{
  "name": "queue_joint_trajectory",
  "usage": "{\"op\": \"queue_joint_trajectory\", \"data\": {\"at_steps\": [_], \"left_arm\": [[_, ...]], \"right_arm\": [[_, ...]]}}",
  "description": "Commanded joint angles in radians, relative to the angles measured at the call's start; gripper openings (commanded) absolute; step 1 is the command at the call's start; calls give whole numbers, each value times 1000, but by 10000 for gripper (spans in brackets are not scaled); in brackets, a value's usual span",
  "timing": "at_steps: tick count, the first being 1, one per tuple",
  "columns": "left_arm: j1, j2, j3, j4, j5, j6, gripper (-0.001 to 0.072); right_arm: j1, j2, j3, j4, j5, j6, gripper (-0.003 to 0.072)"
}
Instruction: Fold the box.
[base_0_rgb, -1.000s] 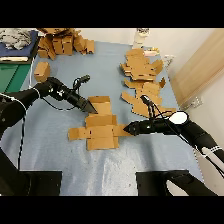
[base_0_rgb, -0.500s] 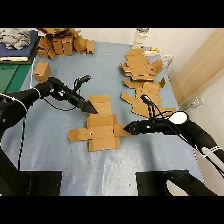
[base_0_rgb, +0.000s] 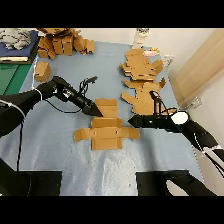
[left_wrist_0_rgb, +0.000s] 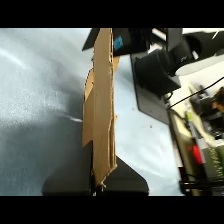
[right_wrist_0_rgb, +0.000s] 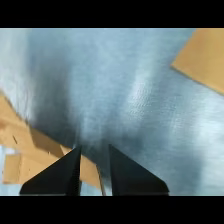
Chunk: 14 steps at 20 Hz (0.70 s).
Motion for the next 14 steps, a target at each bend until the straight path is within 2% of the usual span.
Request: {"op": "queue_joint_trajectory", "data": {"at_steps": [1,4,5,6,11,14], "left_arm": [[-32,100,-125,13,164,170,13],[-45,178,-253,-20,300,288,12],[-48,199,-284,-41,317,319,12],[-54,218,-309,-53,319,344,12],[-85,248,-363,-40,340,379,13],[-94,249,-373,-40,311,378,13]], "right_arm": [[-43,5,1,23,-42,54,289],[-45,5,0,52,-80,53,270],[-45,5,0,55,-89,53,188],[-45,5,0,54,-95,53,153],[-44,3,0,90,-105,53,153],[-29,3,0,103,-107,53,154]]}}
